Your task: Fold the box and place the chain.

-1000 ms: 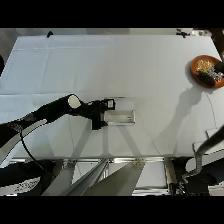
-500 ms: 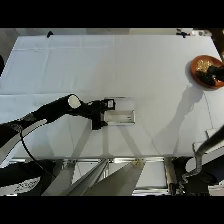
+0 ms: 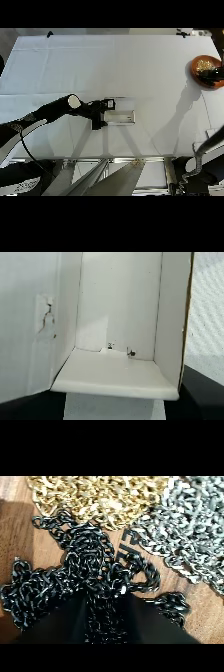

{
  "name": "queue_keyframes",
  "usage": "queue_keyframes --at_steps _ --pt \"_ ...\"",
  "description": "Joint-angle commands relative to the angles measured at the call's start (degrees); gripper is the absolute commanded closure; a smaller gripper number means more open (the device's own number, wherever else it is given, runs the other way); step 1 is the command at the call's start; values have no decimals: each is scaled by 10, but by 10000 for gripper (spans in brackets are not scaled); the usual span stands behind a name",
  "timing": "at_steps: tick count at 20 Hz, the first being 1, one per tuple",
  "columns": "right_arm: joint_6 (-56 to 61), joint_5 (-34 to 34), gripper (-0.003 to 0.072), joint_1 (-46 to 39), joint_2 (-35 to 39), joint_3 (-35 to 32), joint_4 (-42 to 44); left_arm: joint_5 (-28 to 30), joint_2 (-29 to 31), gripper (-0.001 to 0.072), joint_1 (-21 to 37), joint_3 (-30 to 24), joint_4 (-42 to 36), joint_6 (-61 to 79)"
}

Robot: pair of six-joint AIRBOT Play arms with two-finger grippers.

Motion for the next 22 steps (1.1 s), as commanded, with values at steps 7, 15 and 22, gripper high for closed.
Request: queue_keyframes --at_steps 7,15,22 --pt "-4 35 676 2 31 0 -6 0 0 575 0 0 0 0" --pt "-9 119 677 3 144 -1 83 0 0 575 0 0 0 0" --pt "-82 283 677 52 236 -3 154 0 0 575 0 0 0 0"
